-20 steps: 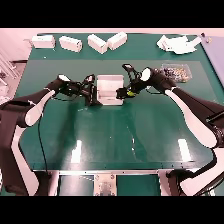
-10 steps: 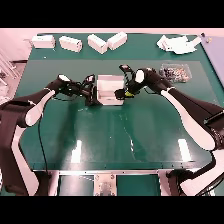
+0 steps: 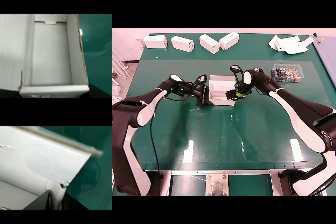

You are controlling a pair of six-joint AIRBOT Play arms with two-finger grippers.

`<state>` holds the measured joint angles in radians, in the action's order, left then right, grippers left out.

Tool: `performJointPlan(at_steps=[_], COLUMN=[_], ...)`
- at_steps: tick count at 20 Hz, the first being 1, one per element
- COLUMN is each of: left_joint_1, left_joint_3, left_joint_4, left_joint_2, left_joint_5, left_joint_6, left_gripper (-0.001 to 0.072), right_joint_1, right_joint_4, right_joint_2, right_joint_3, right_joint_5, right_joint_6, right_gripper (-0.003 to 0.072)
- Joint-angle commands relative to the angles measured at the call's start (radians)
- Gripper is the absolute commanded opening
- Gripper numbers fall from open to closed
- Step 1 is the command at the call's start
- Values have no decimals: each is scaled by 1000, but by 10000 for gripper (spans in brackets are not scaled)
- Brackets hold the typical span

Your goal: Fold the box and place the chain.

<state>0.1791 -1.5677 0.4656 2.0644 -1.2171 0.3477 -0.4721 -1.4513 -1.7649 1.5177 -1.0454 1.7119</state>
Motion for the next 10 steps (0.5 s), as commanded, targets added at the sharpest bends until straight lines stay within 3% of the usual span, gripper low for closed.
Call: performJointPlan(at_steps=[1,4,7,8,10], left_joint_1=[1,1,1,1,1], left_joint_3=[-1,-1,-1,-1,-1], left_joint_4=[-2,-2,-2,-2,-2], left_joint_2=[0,0,0,0,0], left_joint_5=[5,5,5,5,5], left_joint_6=[1,1,1,1,1], left_gripper=[378,378,378,378,378], right_joint_1=[-23,-23,-17,-11,0], right_joint_4=[-8,-17,-17,-23,-40], right_joint_2=[-1,0,3,10,37], right_joint_3=[6,7,11,15,22], right_joint_5=[-3,-3,-3,-3,-3], right_joint_6=[10,17,24,24,24], right_gripper=[49,57,359,414,422])
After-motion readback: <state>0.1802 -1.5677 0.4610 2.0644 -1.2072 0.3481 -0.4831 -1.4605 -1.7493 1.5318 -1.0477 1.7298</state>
